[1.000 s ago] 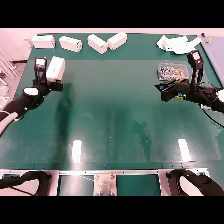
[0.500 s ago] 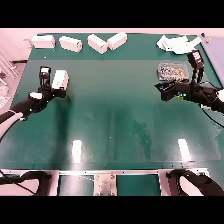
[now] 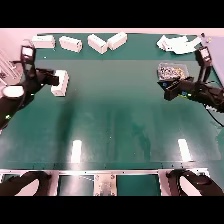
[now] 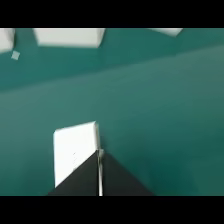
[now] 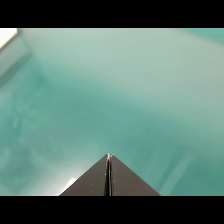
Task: Fold the box and place the chain.
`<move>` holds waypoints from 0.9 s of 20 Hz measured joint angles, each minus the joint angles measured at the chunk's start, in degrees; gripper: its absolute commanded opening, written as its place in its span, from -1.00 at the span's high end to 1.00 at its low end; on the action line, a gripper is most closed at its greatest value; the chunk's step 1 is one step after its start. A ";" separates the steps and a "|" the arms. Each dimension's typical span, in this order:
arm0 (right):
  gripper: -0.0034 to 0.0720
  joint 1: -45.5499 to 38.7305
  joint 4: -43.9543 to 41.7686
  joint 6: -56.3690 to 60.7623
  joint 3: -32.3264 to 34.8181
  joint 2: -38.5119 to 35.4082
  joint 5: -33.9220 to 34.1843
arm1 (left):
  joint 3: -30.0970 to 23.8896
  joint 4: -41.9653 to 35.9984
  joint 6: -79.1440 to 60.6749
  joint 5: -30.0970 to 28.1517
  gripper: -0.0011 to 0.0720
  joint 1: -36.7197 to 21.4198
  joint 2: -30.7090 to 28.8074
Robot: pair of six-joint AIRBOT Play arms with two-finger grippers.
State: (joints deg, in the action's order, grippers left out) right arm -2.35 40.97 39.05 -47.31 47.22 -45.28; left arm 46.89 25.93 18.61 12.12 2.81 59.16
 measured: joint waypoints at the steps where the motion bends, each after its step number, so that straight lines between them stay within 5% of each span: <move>1: 0.88 0.00 0.00 0.00 0.00 -1.60 0.37 | 0.00 0.74 0.87 2.71 0.93 0.00 -2.73; 7: 0.89 0.00 0.11 0.00 2.75 -12.33 4.94 | -6.56 6.64 7.65 10.27 0.93 0.00 -20.85; 13: 0.89 -0.02 0.13 0.00 16.13 -24.09 12.66 | -23.65 7.91 12.11 3.78 0.93 0.00 -40.68; 18: 0.88 -0.02 0.02 -0.02 25.90 -29.46 15.54 | -35.32 8.09 13.86 -2.51 0.93 0.00 -46.38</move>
State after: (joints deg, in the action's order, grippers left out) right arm -2.37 40.99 39.03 -21.41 17.76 -29.74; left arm 11.57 34.02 32.47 9.61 2.81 12.78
